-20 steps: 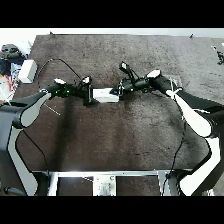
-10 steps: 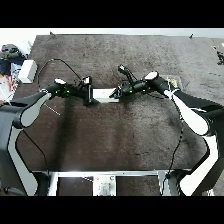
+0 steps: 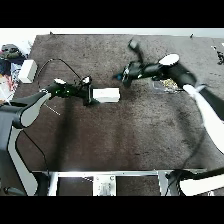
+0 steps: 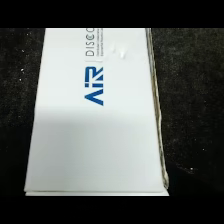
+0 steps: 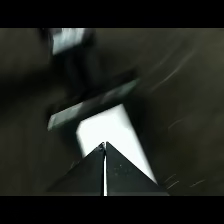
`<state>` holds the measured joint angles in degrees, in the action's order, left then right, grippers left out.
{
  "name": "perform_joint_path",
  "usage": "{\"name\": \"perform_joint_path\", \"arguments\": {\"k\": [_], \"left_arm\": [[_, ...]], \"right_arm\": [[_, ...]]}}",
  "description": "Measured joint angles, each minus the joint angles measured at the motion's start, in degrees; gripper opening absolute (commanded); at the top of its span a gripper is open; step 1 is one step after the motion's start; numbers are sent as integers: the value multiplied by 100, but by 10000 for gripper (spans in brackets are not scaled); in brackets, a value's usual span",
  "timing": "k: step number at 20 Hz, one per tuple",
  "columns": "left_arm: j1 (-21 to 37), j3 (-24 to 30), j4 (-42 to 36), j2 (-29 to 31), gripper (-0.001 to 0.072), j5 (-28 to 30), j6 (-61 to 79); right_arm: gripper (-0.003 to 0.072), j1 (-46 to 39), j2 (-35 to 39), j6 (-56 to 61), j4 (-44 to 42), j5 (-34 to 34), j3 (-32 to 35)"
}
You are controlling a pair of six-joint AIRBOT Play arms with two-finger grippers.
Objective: Fold the box and place the chain.
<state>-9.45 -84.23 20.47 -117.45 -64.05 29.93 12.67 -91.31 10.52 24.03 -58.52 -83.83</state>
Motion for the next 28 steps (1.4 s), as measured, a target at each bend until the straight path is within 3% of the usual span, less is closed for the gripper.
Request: {"name": "perform_joint_path", "arguments": {"k": [4, 10, 14, 18, 23, 24, 25, 28], "left_arm": [[0, 0, -2, 0, 346, -2, 2], [0, 0, 0, 0, 346, -2, 7], [0, 0, 0, 0, 346, -2, 11], [0, 0, 0, 0, 346, -2, 15], [2, 0, -2, 0, 344, -33, 13], [2, 0, 2, 0, 153, -76, 13], [2, 0, 4, 0, 8, -101, 13], [20, -4, -74, 79, 5, -175, -107]], "right_arm": [[10, -129, 1622, 258, -101, 1150, 1178], [10, -216, 4177, 496, -129, 4111, 4122], [11, -216, 5466, 723, -188, 5543, 5829], [11, -214, 6301, 833, -223, 6419, 6935], [11, -216, 6972, 868, -243, 6830, 7595], [11, -216, 7069, 872, -243, 6861, 7663], [11, -216, 7154, 874, -243, 6924, 7713], [11, -216, 7272, 879, -243, 7025, 7794]]}}
